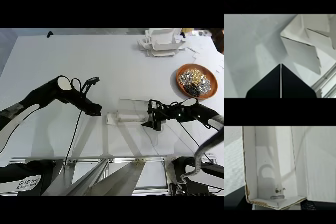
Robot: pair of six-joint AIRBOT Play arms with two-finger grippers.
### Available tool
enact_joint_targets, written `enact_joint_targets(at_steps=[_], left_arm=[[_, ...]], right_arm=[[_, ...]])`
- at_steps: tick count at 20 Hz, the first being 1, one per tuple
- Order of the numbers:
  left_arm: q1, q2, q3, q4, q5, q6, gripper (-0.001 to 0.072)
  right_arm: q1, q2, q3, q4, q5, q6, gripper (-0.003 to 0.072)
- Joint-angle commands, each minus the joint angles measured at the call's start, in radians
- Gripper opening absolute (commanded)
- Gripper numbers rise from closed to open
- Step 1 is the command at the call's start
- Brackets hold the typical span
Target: Fold the box and place the chain.
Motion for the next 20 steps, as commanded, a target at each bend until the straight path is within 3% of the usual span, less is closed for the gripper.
enact_joint_targets(at_steps=[1,13,20], left_arm=[[-0.006,-0.069,-0.012,-0.106,0.06,-0.033,0.0004],[-0.037,-0.108,-0.011,-0.152,0.078,-0.002,0.0008],[-0.07,-0.018,-0.011,-0.23,0.115,-0.008,0.003]], right_arm=[[0.0,0.001,0.0,0.0,0.0,0.0,0.0396],[0.0,0.001,0.0,0.0,0.0,0.0,0.0396],[0.0,0.001,0.0,0.0,0.0,0.0,0.0396]])
